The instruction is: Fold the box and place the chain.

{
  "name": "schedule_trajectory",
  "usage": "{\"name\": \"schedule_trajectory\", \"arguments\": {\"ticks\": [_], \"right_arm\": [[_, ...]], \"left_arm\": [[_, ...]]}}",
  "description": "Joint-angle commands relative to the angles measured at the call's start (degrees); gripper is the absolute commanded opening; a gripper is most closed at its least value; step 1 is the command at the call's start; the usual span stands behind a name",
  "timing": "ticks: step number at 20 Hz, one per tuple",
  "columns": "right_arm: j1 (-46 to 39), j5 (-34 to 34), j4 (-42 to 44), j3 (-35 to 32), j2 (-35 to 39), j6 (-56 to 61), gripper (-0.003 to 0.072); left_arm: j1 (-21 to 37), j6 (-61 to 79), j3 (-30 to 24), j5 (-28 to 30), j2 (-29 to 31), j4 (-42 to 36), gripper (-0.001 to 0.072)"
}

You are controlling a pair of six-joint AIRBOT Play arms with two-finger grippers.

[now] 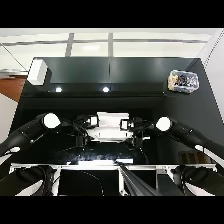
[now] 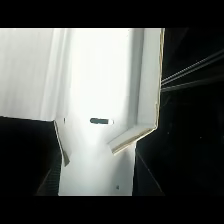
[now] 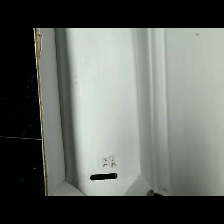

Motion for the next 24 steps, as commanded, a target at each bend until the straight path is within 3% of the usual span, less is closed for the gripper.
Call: {"name": "schedule_trajectory", "arguments": {"ticks": [1, 3, 4, 5, 12, 16, 19, 24], "right_arm": [[0.0, 0.0, 0.0, 0.0, 0.0, 0.0, 0.0334], [0.0, 0.0, 0.0, 0.0, 0.0, 0.0, 0.0334], [0.0, 0.0, 0.0, 0.0, 0.0, 0.0, 0.0335], [0.0, 0.0, 0.0, 0.0, 0.0, 0.0, 0.0335], [0.0, 0.0, 0.0, 0.0, 0.0, 0.0, 0.0334], [0.0, 0.0, 0.0, 0.0, 0.0, 0.0, 0.0334], [0.0, 0.0, 0.0, 0.0, 0.0, 0.0, 0.0334], [0.0, 0.0, 0.0, 0.0, 0.0, 0.0, 0.0335]], "left_arm": [[-0.1, 0.1, 0.0, 0.2, -0.5, -2.1, 0.048], [-0.1, 0.2, 0.0, -0.1, -0.5, -4.3, 0.0452], [-0.1, 0.3, 0.0, -0.2, -0.5, -4.9, 0.0338], [-0.4, 1.2, 0.0, 0.0, -0.5, -4.8, 0.0288], [-2.5, 3.5, 0.0, 3.6, -0.5, -4.9, 0.0265], [-4.1, 3.5, 0.0, 4.1, -1.8, -9.8, 0.026], [-4.8, 3.4, 0.0, 4.7, -4.0, -10.8, 0.0129], [-4.8, 3.2, 0.0, 4.5, -4.0, -10.8, 0.0129]]}}
